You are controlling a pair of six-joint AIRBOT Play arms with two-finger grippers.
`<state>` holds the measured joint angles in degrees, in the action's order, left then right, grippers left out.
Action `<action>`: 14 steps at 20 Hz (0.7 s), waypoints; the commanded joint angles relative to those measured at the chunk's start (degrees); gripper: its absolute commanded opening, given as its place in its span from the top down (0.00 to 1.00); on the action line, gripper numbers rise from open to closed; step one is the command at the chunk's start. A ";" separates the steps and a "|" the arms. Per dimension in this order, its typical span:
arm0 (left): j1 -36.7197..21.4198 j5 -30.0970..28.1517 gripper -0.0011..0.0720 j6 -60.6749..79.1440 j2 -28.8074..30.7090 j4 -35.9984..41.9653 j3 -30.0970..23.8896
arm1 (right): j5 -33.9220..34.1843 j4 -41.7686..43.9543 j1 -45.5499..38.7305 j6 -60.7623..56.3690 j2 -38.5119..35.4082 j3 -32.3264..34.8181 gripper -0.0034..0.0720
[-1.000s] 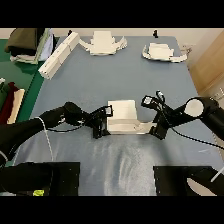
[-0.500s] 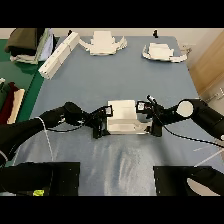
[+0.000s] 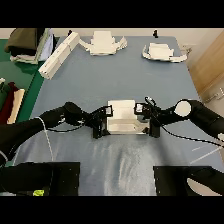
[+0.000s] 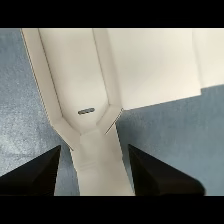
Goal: Fold the box.
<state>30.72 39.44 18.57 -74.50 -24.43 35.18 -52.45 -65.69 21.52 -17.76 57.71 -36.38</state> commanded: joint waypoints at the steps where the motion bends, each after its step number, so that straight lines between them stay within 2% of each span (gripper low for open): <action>1: 0.00 0.00 0.32 0.02 -0.04 0.00 0.02 | 2.25 2.62 0.04 5.44 0.66 0.09 0.09; 3: 0.00 0.00 0.32 0.02 -0.04 -0.02 0.02 | 3.58 3.61 0.04 7.65 2.01 0.09 0.12; 4: 0.00 0.02 0.33 0.02 -0.04 0.00 0.02 | 3.65 4.98 0.04 9.49 2.62 0.09 0.28; 5: 0.00 0.00 0.33 0.02 -0.04 0.00 0.02 | 3.67 6.45 0.04 11.39 3.02 0.09 0.38; 8: 0.00 0.00 0.33 0.02 -0.04 0.00 0.02 | 3.74 10.40 0.04 16.13 3.04 0.09 0.56; 11: 0.00 0.00 0.33 0.02 -0.04 0.00 0.02 | 3.76 11.96 0.39 17.84 3.04 0.09 0.56; 13: 0.00 0.00 0.33 0.02 -0.04 0.00 0.02 | 3.69 11.98 1.38 17.81 3.04 0.09 0.60; 14: 0.00 0.00 0.33 0.02 -0.04 0.00 0.02 | 3.65 12.00 1.99 17.81 3.04 0.09 0.67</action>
<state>30.72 39.46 18.70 -74.50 -24.56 35.18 -48.66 -55.27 22.44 -1.39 60.71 -36.27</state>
